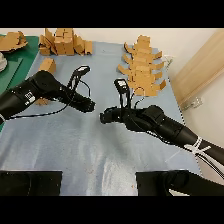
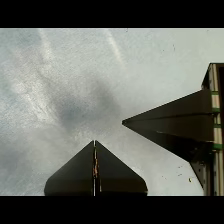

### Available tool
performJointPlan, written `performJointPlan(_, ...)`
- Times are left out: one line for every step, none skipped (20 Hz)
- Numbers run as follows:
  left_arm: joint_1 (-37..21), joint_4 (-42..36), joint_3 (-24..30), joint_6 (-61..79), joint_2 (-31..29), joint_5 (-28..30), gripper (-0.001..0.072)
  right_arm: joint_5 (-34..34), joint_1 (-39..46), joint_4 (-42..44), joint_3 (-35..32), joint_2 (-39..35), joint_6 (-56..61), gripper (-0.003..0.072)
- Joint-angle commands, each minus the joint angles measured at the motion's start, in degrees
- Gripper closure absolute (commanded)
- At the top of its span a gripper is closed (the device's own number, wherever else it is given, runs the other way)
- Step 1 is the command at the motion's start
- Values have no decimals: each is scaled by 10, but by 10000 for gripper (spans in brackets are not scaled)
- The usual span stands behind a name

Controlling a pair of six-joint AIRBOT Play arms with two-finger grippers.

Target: Fold the box.

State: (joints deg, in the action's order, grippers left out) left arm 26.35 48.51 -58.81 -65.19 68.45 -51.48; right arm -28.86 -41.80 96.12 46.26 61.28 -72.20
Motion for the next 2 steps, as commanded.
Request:
performJointPlan(1,-1,0,0,0,0,695,-7,0,-2,2,2,-3,682)
performJointPlan(1,-1,0,0,0,0,694,-7,0,-2,2,2,-3,682)
